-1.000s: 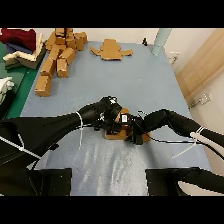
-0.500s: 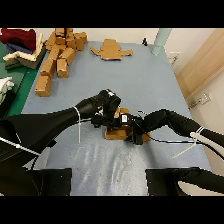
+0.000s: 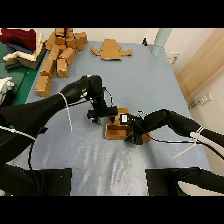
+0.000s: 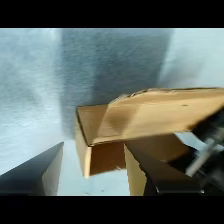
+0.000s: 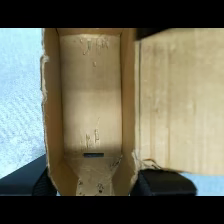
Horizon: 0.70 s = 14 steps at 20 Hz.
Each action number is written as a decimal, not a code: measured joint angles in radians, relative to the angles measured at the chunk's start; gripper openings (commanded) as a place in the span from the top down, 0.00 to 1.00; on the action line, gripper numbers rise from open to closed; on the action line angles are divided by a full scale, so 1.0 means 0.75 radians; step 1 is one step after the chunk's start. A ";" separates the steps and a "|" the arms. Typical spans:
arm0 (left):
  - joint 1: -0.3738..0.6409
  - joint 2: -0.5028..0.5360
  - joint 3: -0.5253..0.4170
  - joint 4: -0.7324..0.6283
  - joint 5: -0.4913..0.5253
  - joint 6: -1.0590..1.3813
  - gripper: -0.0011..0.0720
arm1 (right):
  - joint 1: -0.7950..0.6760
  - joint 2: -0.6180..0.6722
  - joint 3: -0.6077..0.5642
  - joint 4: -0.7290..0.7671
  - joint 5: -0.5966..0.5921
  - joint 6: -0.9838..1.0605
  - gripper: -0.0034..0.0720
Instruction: Fold the box.
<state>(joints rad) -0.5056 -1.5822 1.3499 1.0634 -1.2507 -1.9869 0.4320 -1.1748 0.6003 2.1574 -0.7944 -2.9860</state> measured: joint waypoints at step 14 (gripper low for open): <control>0.341 0.005 -0.022 -0.229 0.012 0.970 0.97 | 0.000 0.000 0.000 0.000 0.000 0.000 0.24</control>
<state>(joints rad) -0.2497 -1.5787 1.3334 0.8913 -1.2415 -1.2591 0.4320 -1.1748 0.6003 2.1574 -0.7944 -2.9860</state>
